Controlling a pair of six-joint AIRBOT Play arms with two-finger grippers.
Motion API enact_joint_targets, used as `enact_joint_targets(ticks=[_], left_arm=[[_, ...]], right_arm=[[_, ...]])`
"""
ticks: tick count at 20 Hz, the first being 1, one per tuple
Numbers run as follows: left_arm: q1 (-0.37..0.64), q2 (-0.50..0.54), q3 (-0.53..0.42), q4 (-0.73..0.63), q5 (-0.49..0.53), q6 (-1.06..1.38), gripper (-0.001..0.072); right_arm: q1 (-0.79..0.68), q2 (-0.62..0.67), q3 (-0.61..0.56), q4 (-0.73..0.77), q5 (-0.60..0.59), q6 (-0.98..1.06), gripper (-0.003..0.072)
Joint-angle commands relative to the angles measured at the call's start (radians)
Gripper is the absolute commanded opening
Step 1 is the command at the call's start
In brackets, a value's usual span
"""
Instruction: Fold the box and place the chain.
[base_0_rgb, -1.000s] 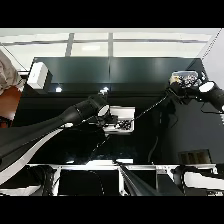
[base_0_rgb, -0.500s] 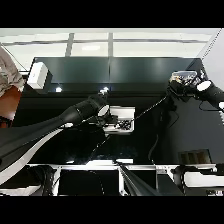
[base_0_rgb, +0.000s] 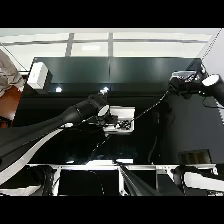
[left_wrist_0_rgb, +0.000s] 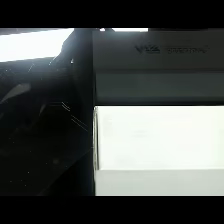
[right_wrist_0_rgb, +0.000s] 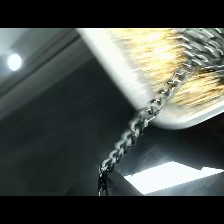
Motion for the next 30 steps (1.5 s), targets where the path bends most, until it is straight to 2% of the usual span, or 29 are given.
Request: enact_joint_targets(ticks=[1, 6, 11, 14, 18, 23, 30], left_arm=[[0.001, 0.0, 0.0, 0.001, -0.001, 0.0, 0.0029], [0.001, 0.0, 0.0, 0.001, -0.002, 0.0, 0.0029], [0.001, 0.0, 0.0, 0.0, -0.012, 0.001, 0.0029], [0.001, 0.0, 0.0, 0.0, -0.024, 0.0, 0.0029], [0.001, 0.0, 0.0, 0.0, -0.029, 0.0, 0.0029], [0.001, 0.0, 0.0, 0.0, -0.029, 0.0, 0.0029], [0.001, 0.0, 0.0, 0.0, -0.029, 0.001, 0.0029]], right_arm=[[0.009, 0.177, 0.02, -0.001, 0.175, -0.096, 0.0016], [0.01, 0.462, 0.02, 0.008, 0.301, -0.136, 0.0016], [0.01, 0.616, 0.021, 0.177, 0.443, -0.197, 0.0016], [0.01, 0.631, 0.021, 0.296, 0.511, -0.259, 0.0016], [0.01, 0.631, 0.021, 0.418, 0.543, -0.297, 0.0016], [0.01, 0.631, 0.02, 0.372, 0.563, -0.298, 0.0016], [0.132, 0.631, 0.02, 0.47, 0.551, -0.302, 0.0016]])
